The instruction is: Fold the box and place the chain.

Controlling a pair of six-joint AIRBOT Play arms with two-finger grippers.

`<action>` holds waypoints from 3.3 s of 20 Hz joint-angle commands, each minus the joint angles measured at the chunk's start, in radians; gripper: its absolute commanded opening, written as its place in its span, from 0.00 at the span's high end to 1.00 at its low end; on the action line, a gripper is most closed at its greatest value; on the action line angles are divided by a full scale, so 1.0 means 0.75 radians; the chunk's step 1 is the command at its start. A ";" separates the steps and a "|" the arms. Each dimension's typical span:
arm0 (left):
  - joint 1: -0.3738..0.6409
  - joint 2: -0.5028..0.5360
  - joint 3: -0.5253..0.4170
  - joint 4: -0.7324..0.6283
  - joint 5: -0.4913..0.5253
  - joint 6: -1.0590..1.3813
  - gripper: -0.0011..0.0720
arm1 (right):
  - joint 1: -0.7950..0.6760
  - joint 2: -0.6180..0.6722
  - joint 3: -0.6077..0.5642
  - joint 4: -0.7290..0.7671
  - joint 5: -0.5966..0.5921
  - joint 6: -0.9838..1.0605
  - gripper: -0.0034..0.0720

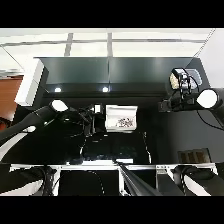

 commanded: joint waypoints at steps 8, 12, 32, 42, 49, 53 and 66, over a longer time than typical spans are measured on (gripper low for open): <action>-0.008 -0.141 0.101 -0.103 -0.014 0.109 0.02 | 0.001 -0.001 -0.009 0.020 -0.010 -0.001 0.63; -0.040 -0.141 0.101 -0.103 -0.015 0.111 0.02 | 0.002 -0.001 -0.009 0.025 -0.041 -0.001 0.63; -0.049 -0.141 0.100 -0.102 0.014 0.108 0.59 | 0.181 -0.183 -0.016 0.773 -0.269 -0.967 0.07; -0.049 -0.141 0.100 -0.102 0.014 0.108 0.59 | 0.196 -0.184 -0.016 0.692 -0.109 -1.257 0.07; -0.049 -0.141 0.100 -0.102 0.014 0.108 0.59 | 0.196 -0.184 -0.016 0.692 -0.036 -1.297 0.07; -0.049 -0.141 0.100 -0.102 0.014 0.107 0.59 | 0.210 -0.184 -0.017 0.692 -0.026 -1.327 0.07; -0.049 -0.141 0.100 -0.102 0.014 0.108 0.59 | 0.282 -0.192 -0.018 0.583 -0.033 -1.426 0.08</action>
